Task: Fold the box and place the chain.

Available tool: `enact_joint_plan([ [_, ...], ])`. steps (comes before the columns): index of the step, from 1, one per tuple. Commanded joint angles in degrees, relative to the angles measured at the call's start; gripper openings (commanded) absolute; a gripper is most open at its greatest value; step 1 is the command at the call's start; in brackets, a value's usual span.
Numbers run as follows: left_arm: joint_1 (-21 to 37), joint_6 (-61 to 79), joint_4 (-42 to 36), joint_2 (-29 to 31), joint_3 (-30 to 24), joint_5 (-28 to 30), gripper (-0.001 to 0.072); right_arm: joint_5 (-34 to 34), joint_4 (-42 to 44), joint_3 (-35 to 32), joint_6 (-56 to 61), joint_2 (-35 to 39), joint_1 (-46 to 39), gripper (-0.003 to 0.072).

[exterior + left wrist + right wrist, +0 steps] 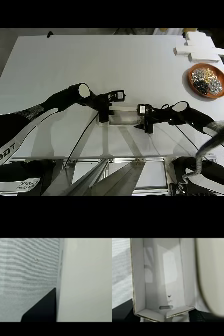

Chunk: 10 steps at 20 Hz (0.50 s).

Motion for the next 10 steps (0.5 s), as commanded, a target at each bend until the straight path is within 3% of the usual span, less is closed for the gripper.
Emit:
enact_joint_plan([
  [1, -0.02, 0.00, 0.00, -0.04, -0.02, 0.07, 0.0011, 0.04, -0.20, -0.02, -0.04, 0.00, -0.02, 0.0407],
  [8, -0.02, 0.02, 0.00, -0.04, -0.02, 0.07, 0.0011, 0.13, -0.15, 0.00, 0.00, 0.00, -0.02, 0.0425],
  [10, -0.02, 0.00, 0.00, -0.04, -0.02, 0.07, 0.0011, 0.63, -0.07, -0.02, 0.31, 0.07, -0.04, 0.0692],
])
